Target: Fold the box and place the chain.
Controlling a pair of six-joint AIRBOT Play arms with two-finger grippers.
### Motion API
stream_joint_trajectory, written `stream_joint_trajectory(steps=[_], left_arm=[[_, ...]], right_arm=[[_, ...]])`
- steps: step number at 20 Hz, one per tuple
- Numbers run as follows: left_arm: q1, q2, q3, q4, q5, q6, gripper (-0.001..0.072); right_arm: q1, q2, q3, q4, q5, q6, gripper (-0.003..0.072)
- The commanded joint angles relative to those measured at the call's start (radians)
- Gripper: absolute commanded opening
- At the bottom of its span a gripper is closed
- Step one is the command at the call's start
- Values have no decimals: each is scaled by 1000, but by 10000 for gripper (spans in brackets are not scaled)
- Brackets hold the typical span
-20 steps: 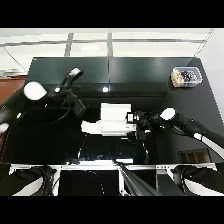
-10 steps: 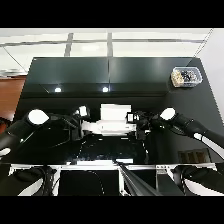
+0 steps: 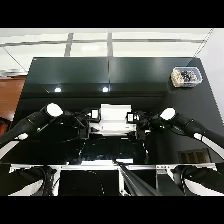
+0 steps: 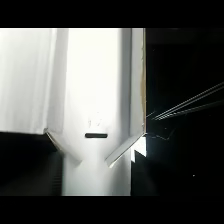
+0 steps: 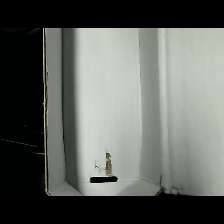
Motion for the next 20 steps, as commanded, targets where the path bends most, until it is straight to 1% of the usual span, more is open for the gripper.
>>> stream_joint_trajectory(steps=[1, 7, 11, 15, 20], left_arm=[[-16, -16, 6, -12, 8, -12, 276], [-17, -16, 8, -6, 21, -12, 276], [-17, -18, 8, -69, 8, -12, 276], [-21, -42, 8, -176, 3, -11, 276], [-49, -87, 8, -189, 0, -11, 274]], right_arm=[[1, 0, 0, 0, 0, 0, 128], [1, 0, 0, 0, 0, 0, 128], [1, 0, 0, 0, 0, 0, 128], [1, 0, 0, 0, 0, 0, 128], [1, 0, 0, 0, 0, 0, 128]])
